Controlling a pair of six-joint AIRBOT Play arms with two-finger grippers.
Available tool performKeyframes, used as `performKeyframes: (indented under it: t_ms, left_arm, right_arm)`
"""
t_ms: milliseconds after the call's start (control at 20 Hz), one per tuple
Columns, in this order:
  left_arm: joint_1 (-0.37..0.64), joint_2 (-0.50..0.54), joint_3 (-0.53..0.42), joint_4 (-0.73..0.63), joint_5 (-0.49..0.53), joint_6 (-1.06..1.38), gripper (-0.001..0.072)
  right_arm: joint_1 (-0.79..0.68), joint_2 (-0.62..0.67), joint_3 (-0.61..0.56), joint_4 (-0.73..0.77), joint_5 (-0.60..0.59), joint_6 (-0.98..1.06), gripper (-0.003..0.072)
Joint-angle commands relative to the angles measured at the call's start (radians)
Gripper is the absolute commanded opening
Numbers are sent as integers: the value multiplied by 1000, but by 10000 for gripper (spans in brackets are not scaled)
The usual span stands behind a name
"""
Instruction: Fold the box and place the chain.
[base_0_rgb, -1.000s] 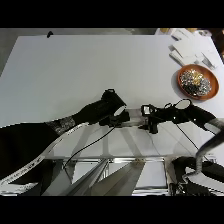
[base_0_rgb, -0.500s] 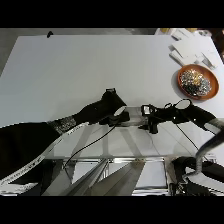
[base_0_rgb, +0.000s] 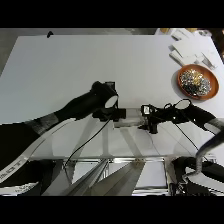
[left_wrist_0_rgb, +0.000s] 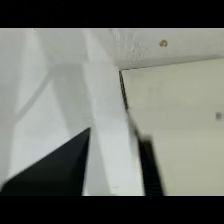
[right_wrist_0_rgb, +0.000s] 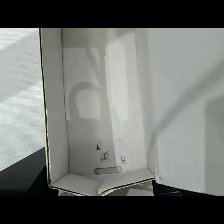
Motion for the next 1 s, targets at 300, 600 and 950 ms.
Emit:
performKeyframes:
  t_ms: [300, 600, 950]
  left_arm:
    - [190, 236, -82, -161, -124, 952, 695]
    - [281, 267, -464, -440, 289, 1912, 695]
    - [298, 180, -578, -793, 510, 2494, 695]
  right_arm:
    - [0, 1, 1, 0, 2, 0, 296]
    - [0, 1, 1, 0, 2, 0, 296]
    - [0, 1, 1, 0, 2, 0, 296]
